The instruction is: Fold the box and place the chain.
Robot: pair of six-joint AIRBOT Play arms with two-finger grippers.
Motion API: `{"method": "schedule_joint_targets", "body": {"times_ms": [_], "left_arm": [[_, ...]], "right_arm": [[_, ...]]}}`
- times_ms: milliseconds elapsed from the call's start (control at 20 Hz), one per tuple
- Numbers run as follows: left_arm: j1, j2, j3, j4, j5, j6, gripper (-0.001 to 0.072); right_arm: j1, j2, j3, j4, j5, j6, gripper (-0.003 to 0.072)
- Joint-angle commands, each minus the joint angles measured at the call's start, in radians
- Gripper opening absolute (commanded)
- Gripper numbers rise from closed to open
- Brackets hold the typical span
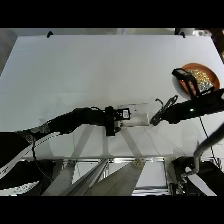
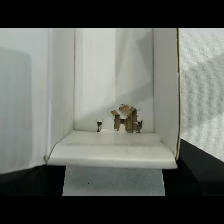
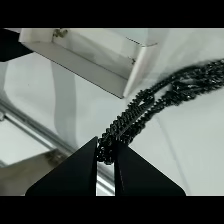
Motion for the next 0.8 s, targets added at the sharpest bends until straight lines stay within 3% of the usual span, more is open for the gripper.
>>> {"method": "schedule_joint_targets", "body": {"times_ms": [0, 400, 750], "left_arm": [[0.001, 0.001, 0.000, 0.000, 0.000, 0.000, 0.0153], [0.001, 0.001, 0.000, 0.000, 0.000, 0.000, 0.0153], [0.001, 0.001, 0.000, 0.000, 0.000, 0.000, 0.0153]], "right_arm": [[0.063, 0.003, -0.078, 0.044, -0.132, 0.000, 0.0035], [0.310, -0.032, -0.079, 0.072, -0.426, 0.037, 0.0018], [0.452, -0.273, -0.079, 0.071, -0.505, 0.039, 0.0018]]}}
